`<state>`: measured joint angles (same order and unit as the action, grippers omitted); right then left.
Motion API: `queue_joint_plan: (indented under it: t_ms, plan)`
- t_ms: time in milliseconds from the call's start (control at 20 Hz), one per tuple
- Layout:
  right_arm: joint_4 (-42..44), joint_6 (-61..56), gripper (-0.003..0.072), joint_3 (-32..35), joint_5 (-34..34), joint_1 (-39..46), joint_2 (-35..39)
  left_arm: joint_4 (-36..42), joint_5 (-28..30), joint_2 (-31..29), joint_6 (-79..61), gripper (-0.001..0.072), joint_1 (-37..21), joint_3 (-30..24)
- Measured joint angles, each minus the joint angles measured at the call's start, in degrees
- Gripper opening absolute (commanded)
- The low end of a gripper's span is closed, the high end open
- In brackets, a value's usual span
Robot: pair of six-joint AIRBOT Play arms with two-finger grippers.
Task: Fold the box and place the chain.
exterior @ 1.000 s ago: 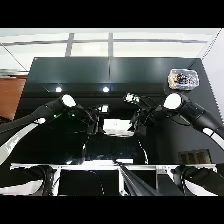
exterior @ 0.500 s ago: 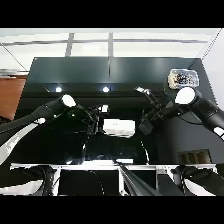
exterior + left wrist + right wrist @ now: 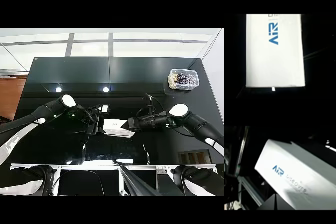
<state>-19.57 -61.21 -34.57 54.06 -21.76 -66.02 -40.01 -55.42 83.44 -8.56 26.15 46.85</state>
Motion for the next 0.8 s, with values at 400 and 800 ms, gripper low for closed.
queue_joint_plan:
  t_ms: [400,800]
  plan:
    - [-6.21,-6.82,0.0015,1.99,-5.86,-0.66,-0.33,0.00,0.17,0.00,-0.04,0.0404,0.00,0.00]
    - [-8.68,-7.69,0.0015,2.82,-8.68,-1.73,-0.11,-0.02,0.68,0.00,-0.02,0.0404,0.00,0.00]
